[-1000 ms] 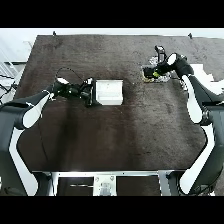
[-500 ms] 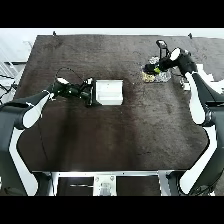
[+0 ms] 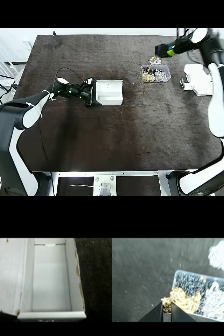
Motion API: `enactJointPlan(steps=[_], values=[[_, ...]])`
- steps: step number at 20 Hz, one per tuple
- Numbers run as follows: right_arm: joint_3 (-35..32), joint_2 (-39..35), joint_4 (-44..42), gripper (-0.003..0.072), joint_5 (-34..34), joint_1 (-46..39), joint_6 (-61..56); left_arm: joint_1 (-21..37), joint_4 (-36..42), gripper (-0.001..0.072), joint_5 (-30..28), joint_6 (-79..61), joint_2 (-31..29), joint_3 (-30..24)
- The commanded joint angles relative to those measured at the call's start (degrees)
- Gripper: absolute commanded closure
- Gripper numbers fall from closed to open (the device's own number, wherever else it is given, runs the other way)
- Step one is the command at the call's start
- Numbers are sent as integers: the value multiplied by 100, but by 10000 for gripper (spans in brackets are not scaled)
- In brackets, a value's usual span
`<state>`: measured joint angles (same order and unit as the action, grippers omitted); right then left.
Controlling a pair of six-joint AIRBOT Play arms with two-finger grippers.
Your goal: Fold the box and place the chain.
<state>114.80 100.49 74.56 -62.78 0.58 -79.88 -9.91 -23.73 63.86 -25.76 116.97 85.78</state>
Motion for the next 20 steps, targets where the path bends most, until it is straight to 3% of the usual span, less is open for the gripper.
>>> enactJointPlan(steps=[1, 5, 9, 16, 20], values=[[7, -717, -2, 678, -31, 15, 107, -4, 0, 238, 2, 0, 0, 2], [7, -1460, -2, 678, -70, 170, 264, -4, -2, 238, 4, 0, 0, 2], [7, -1884, -2, 678, -527, 472, 411, -4, -2, 239, 4, 0, 0, 2], [4, -2037, -4, 678, -1576, 1377, 409, -2, -2, 239, 4, 0, 0, 2], [-162, -2035, -2, 678, -1589, 2144, 457, -2, -2, 238, 4, 0, 0, 2]])
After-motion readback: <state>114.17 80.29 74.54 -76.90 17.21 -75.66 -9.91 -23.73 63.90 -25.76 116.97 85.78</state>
